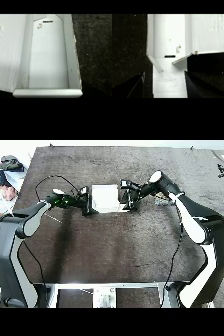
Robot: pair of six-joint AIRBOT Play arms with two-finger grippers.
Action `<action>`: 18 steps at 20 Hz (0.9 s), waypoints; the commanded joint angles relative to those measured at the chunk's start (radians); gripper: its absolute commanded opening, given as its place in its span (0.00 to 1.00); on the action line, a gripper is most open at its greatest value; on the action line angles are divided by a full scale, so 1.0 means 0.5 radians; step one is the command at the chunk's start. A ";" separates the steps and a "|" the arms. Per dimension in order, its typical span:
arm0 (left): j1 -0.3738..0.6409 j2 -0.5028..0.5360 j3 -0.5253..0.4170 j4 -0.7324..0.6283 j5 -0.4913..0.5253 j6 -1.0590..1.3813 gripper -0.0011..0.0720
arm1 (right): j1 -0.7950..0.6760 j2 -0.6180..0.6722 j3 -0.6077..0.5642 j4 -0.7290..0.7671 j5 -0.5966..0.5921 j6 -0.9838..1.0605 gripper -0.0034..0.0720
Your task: Fold the box and place the chain.
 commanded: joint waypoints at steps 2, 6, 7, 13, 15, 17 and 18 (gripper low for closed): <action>0.002 -0.001 0.002 0.000 0.001 0.000 0.39 | 0.057 -0.019 0.000 -0.021 -0.148 0.004 0.75; 0.002 -0.001 0.002 0.000 0.000 0.000 0.39 | 0.092 -0.020 0.000 -0.021 -0.148 0.003 0.41; 0.002 -0.001 0.002 0.000 0.001 0.000 0.39 | 0.093 -0.019 0.000 -0.021 -0.146 0.003 0.41; 0.002 -0.001 0.002 0.000 0.001 0.000 0.39 | 0.094 -0.047 0.000 0.172 -0.145 0.002 0.41; 0.002 -0.001 0.002 0.000 0.001 0.000 0.39 | 0.095 -0.060 0.000 0.237 -0.149 0.002 0.41; 0.002 -0.001 0.002 0.000 0.001 0.000 0.39 | 0.100 -0.071 0.000 0.249 -0.147 0.002 0.41; 0.002 -0.001 0.002 0.000 0.001 0.000 0.39 | 0.105 -0.072 0.000 0.250 -0.146 0.002 0.41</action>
